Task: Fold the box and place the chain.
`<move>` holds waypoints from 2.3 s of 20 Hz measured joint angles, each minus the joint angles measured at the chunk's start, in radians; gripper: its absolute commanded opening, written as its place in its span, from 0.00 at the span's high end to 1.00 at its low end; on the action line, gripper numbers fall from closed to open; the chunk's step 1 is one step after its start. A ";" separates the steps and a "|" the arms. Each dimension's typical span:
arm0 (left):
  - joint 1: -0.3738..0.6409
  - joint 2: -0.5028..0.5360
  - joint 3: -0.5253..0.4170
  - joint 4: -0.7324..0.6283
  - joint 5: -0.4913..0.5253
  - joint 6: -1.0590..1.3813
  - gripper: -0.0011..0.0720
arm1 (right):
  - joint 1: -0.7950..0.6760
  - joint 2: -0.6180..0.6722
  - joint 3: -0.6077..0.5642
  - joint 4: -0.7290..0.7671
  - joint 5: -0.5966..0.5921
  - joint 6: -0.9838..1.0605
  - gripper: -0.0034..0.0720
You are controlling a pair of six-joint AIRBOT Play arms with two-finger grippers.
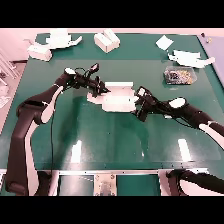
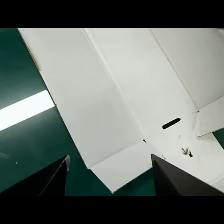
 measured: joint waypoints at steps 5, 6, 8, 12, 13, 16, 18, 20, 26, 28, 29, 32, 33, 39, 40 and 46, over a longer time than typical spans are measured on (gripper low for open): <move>0.000 0.000 0.000 0.000 0.000 0.000 0.96 | 0.028 -0.016 -0.005 -0.029 -0.060 -0.001 0.13; 0.000 0.000 0.000 0.000 0.000 0.000 0.96 | 0.031 -0.017 -0.005 -0.032 -0.063 -0.001 0.13; 0.000 0.000 0.000 0.000 0.000 0.000 0.96 | 0.039 -0.019 -0.006 -0.035 -0.069 -0.002 0.13; 0.000 0.000 0.000 0.000 0.000 0.000 0.96 | 0.057 -0.021 -0.007 -0.039 -0.076 -0.002 0.13; 0.000 0.000 0.000 0.000 0.000 0.000 0.96 | 0.060 -0.023 -0.007 -0.039 -0.082 -0.002 0.13; 0.000 0.000 0.000 0.000 0.000 0.000 0.96 | 0.065 -0.033 -0.008 -0.039 -0.116 -0.002 0.13; 0.000 0.000 0.000 0.000 0.000 0.000 0.96 | 0.068 -0.039 -0.007 -0.034 -0.157 -0.003 0.13; 0.001 0.000 0.000 0.000 0.000 0.000 0.96 | 0.072 -0.041 0.000 -0.023 -0.196 -0.003 0.13; 0.000 0.000 0.000 0.000 -0.003 0.001 0.96 | 0.072 -0.044 0.055 -0.008 -0.246 -0.003 0.13; 0.000 0.000 0.000 0.000 -0.003 0.001 0.96 | 0.072 -0.044 0.070 -0.007 -0.249 -0.003 0.13; 0.000 0.000 0.000 0.000 -0.003 0.001 0.96 | 0.071 -0.045 0.075 -0.006 -0.251 -0.006 0.13; 0.000 0.000 0.000 0.000 -0.003 0.000 0.96 | 0.067 -0.052 0.082 -0.005 -0.246 -0.042 0.11; 0.000 0.000 0.000 0.000 -0.004 0.000 0.96 | 0.063 -0.058 0.084 0.001 -0.237 -0.062 0.11; 0.000 0.000 0.000 0.001 -0.007 0.000 0.96 | -0.008 -0.081 0.093 0.168 -0.146 -0.283 0.11; 0.000 0.000 0.000 0.001 -0.008 0.000 0.96 | -0.023 -0.085 0.095 0.203 -0.126 -0.323 0.11; 0.000 0.000 0.000 0.002 -0.017 0.000 0.96 | -0.089 -0.142 0.133 0.379 0.014 -0.528 0.11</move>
